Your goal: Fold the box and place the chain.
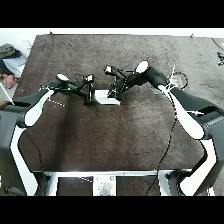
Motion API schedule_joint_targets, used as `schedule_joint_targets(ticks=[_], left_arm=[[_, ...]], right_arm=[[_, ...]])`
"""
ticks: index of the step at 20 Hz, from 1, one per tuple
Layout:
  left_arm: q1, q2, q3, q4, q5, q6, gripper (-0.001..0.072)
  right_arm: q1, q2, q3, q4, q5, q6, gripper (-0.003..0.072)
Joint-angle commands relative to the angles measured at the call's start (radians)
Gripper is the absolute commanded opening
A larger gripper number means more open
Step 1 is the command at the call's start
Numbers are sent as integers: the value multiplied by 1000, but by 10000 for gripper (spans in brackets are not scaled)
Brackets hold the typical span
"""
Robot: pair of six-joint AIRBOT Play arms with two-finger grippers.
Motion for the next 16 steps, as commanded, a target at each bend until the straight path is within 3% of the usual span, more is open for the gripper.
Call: schedule_joint_targets(ticks=[1, 2, 3, 6, 8, 10, 11, 16], left_arm=[[1, 1, 0, -1, 4, -4, 464], [1, 1, 0, -1, 4, -4, 464], [1, 1, 0, -1, 5, -4, 464], [1, 1, 0, -1, 4, -4, 464], [1, 1, 0, -1, 4, -4, 464], [1, 1, 0, -1, 4, -4, 464], [1, 1, 0, -1, 4, -4, 464], [1, 1, 0, -1, 5, -4, 464]], right_arm=[[0, 0, -20, -2, 26, 2, 173], [-2, 2, -19, 6, 25, 1, 190], [-6, 6, -19, 25, 25, 2, 316], [-37, 26, -18, 126, 9, 1, 345], [-64, 37, -18, 204, 5, 1, 320], [-83, 36, -18, 256, 12, 2, 54], [-84, 35, -19, 255, 13, 3, -10], [-76, -39, -21, 224, 21, 96, -11]])
